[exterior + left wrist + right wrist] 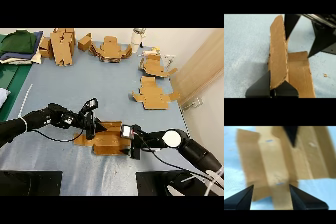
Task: Fold the box.
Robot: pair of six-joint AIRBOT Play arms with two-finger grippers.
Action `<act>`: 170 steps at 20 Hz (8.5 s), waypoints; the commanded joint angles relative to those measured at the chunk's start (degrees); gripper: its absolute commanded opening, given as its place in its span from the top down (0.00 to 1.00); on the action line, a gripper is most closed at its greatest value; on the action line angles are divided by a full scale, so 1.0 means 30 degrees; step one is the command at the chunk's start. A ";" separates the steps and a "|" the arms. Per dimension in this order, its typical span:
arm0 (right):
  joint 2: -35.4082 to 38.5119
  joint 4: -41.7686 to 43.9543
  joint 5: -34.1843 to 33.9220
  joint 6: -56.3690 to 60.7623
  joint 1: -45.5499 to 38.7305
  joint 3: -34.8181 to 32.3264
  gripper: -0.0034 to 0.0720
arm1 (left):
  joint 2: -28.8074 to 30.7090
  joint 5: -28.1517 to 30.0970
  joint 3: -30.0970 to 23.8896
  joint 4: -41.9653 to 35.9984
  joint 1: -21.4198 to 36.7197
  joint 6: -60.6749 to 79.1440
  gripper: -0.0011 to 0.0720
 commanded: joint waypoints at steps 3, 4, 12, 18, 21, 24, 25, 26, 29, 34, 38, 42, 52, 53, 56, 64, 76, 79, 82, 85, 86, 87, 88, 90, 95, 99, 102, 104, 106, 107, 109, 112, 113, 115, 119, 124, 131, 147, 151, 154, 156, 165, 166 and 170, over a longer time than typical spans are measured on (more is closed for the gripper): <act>0.3475 -0.3752 0.1741 0.4925 0.4583 0.0044 0.01 | 0.0000 0.0015 0.0015 0.0007 0.0000 0.0015 0.97; 0.3912 -0.5151 0.1683 0.6790 0.5865 -0.0058 0.01 | 0.0000 0.0015 0.0015 0.0000 0.0000 0.0015 0.97; 0.0568 -1.2400 -0.4284 1.1621 0.9289 -0.1727 0.01 | 0.0000 -0.0007 0.0015 0.0007 0.0000 0.0015 0.97; -0.0641 -1.4863 -0.5304 1.5074 0.9289 -0.1093 0.01 | -0.0007 -0.0036 0.0015 0.0029 0.0000 0.0015 0.97; -0.0488 -1.6633 -0.4699 1.7209 0.9289 -0.1093 0.01 | 0.0000 -0.0036 0.0015 0.0036 0.0000 0.0015 0.97; 0.0240 -1.7034 -0.4284 1.8695 0.9289 -0.1093 0.01 | 0.0000 -0.0036 0.0015 0.0051 0.0000 0.0015 0.97; 0.0576 -1.7034 -0.4262 1.8848 0.9289 -0.1093 0.01 | 0.0000 -0.0036 0.0015 0.0051 0.0000 0.0007 0.97; 0.0860 -1.7056 -0.4116 1.8884 0.9289 -0.1093 0.01 | 0.0000 -0.0036 0.0015 0.0051 0.0000 0.0015 0.97; 0.1129 -1.7289 -0.3249 1.9190 0.9231 -0.1093 0.01 | 0.0000 -0.0029 0.0015 0.0051 0.0000 0.0015 0.97; 0.0874 -1.7456 -0.5617 1.9285 0.7985 -0.1093 0.01 | 0.0000 -0.0036 0.0015 0.0051 0.0000 0.0015 0.97; 0.0845 -1.6728 -0.6499 1.9278 0.6623 -0.1093 0.01 | 0.0000 -0.0036 0.0015 0.0051 0.0000 0.0015 0.97; 0.0838 -1.5839 -0.6528 1.9096 0.5996 -0.1093 0.01 | 0.0000 -0.0036 0.0015 0.0051 0.0000 0.0015 0.97; 0.0437 -0.4335 -0.5406 0.7584 0.1749 -0.1078 0.01 | 0.0000 -0.0036 0.0015 0.0051 0.0000 0.0015 0.97; 0.0044 -0.2900 -0.4714 0.5683 0.1064 -0.0969 0.01 | 0.0000 -0.0036 0.0015 0.0051 0.0000 0.0015 0.97; -0.1668 -0.0270 -0.3300 0.1093 -0.0597 -0.0219 0.01 | 0.0000 -0.0036 0.0015 0.0051 0.0000 0.0015 0.97; -0.6164 0.1989 -0.2047 -0.3978 -0.1253 0.1902 0.01 | 0.0000 -0.0044 0.0015 0.0058 0.0000 0.0015 0.97; -0.6615 0.1982 -0.0707 -0.4437 -0.1253 0.2193 0.01 | 0.0000 -0.0044 0.0015 0.0066 0.0000 0.0007 0.97; -0.6615 0.1974 -0.0721 -0.4437 -0.1253 0.2193 0.01 | 0.0000 -0.0044 0.0015 0.0066 0.0000 0.0007 0.97; -0.6615 0.1982 -0.0685 -0.4437 -0.1239 0.2178 0.01 | -0.0007 -0.0044 0.0015 0.0066 0.0000 0.0007 0.97; -0.6659 0.1719 -0.0780 -0.4437 -0.1246 0.2178 0.01 | 0.0000 -0.0044 0.0015 0.0058 0.0000 0.0007 0.97; -0.6747 0.1523 -0.0787 -0.4437 -0.1253 0.2164 0.01 | 0.0000 -0.0036 0.0015 0.0058 0.0000 0.0007 0.97; -0.6914 0.1239 -0.0787 -0.4437 -0.1253 0.2149 0.01 | 0.0000 -0.0036 0.0015 0.0058 0.0000 0.0007 0.97; -0.7125 0.1122 -0.0801 -0.4437 -0.1253 0.2142 0.01 | 0.0000 -0.0036 0.0015 0.0058 0.0000 0.0000 0.97; -0.7533 0.1144 -0.1166 -0.4437 -0.1246 0.2142 0.01 | 0.0000 -0.0044 0.0015 0.0058 0.0000 0.0000 0.97; -0.7599 0.1348 -0.1370 -0.4437 -0.1246 0.2149 0.01 | 0.0000 -0.0044 0.0015 0.0058 0.0000 0.0007 0.97; -0.7490 0.1996 -0.1457 -0.4422 -0.1246 0.2164 0.03 | 0.0000 -0.0044 0.0015 0.0058 0.0000 0.0000 0.97; -0.7410 0.2069 -0.1428 -0.3840 -0.1246 0.2164 0.03 | -0.0007 -0.0036 0.0015 0.0058 0.0000 -0.0015 0.97; -0.7410 0.2055 -0.1457 -0.3781 -0.1246 0.2164 0.03 | 0.0000 -0.0036 0.0015 0.0058 0.0000 -0.0051 0.97; -0.7446 0.1945 -0.1486 -0.3781 -0.1246 0.2157 0.03 | 0.0000 -0.0036 0.0015 0.0058 0.0000 -0.0051 0.97; -0.7490 0.1909 -0.1515 -0.3781 -0.1246 0.2157 0.03 | 0.0000 -0.0036 0.0015 0.0058 0.0000 -0.0051 0.97; -0.7533 0.1763 -0.1821 -0.3781 -0.1246 0.2157 0.02 | 0.0000 -0.0036 0.0015 0.0058 0.0000 -0.0051 0.97; -0.7606 0.1683 -0.1792 -0.3781 -0.1246 0.2157 0.03 | -0.0007 -0.0044 0.0015 0.0066 0.0000 -0.0051 0.97; -0.7606 0.1683 -0.1792 -0.3781 -0.1246 0.2157 0.03 | -0.0007 -0.0036 0.0015 0.0058 0.0000 -0.0051 0.97; -0.7606 0.1661 -0.1792 -0.3781 -0.1246 0.2157 0.03 | -0.0007 -0.0036 0.0015 0.0058 0.0000 -0.0051 0.97; -0.7606 0.1158 -0.1800 -0.3774 -0.1246 0.2157 0.03 | 0.0000 -0.0036 0.0015 0.0058 0.0000 -0.0058 0.97; -0.7599 0.0976 -0.1807 -0.3781 -0.1239 0.2157 0.26 | -0.0007 -0.0036 0.0015 0.0058 0.0000 -0.0058 0.97; -0.7599 0.0991 -0.1953 -0.3781 -0.1217 0.2157 0.26 | 0.0000 -0.0044 0.0015 0.0058 0.0000 -0.0058 0.97; -0.7599 0.1290 -0.1923 -0.3781 -0.1086 0.2157 0.26 | 0.0000 -0.0044 0.0015 0.0058 0.0000 -0.0131 0.96; -0.7599 0.1370 -0.1938 -0.3789 -0.1086 0.2157 0.26 | -0.0007 -0.0029 0.0015 0.0058 0.0000 -0.0124 0.96; -0.7599 0.1355 -0.1931 -0.3781 -0.1086 0.2157 0.29 | 0.0000 -0.0029 0.0015 0.0058 0.0000 -0.0124 0.96; -0.7599 0.1348 -0.1938 -0.3789 -0.1086 0.2157 0.29 | -0.0007 -0.0029 0.0015 0.0058 0.0000 -0.0124 0.96; -0.7599 0.1348 -0.1931 -0.3789 -0.1086 0.2157 0.29 | 0.0000 0.0007 0.0015 0.0058 0.0000 -0.0124 0.97; -0.7599 0.1355 -0.1931 -0.3789 -0.1086 0.2157 0.29 | 0.0000 0.0007 0.0015 0.0066 0.0007 -0.0131 0.97; -0.7599 0.1348 -0.1931 -0.3781 -0.1086 0.2157 0.29 | 0.0000 0.0015 0.0015 0.0066 0.0007 -0.0284 0.83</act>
